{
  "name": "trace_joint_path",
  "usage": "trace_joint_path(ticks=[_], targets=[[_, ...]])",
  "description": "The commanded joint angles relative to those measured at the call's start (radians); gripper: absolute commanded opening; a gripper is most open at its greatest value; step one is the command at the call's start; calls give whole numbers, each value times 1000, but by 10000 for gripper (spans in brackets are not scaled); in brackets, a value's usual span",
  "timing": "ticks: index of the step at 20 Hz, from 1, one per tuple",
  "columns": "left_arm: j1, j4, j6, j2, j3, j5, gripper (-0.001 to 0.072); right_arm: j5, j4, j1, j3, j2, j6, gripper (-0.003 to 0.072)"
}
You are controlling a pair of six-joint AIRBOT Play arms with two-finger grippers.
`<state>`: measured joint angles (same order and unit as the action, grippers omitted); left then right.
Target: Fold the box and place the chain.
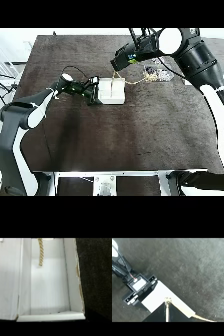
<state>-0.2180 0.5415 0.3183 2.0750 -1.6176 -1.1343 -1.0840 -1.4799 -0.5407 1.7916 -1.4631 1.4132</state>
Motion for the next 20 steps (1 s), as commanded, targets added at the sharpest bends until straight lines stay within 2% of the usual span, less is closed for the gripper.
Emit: trace_joint_path(ticks=[1, 2, 8, 9, 12, 13, 15, 16, 20], targets=[[1, 0, 0, 0, -1, 0, 361, 7, 7, 0, -72, 1, 9, 7], [1, 0, 0, 0, -1, 0, 360, 31, 7, 0, -114, 0, 24, 7], [1, 0, 0, 0, -1, 0, 360, 408, 128, 0, -451, -77, 26, 7], [1, 0, 0, 0, -1, 0, 361, 458, 145, 0, -480, -106, 26, 7], [1, 0, 0, 0, -1, 0, 361, 504, 153, 0, -488, -166, 26, 9], [1, 0, 0, 0, -1, 0, 360, 522, 152, 1, -488, -166, 25, 46], [1, 0, 0, 0, -1, 0, 361, 519, 148, 15, -470, -153, 22, 414], [1, 0, 0, 0, -1, 0, 360, 502, 141, 20, -466, -132, 22, 450], [1, 0, 0, 0, -1, 0, 361, 357, 38, 96, -473, 2, 26, 448]])
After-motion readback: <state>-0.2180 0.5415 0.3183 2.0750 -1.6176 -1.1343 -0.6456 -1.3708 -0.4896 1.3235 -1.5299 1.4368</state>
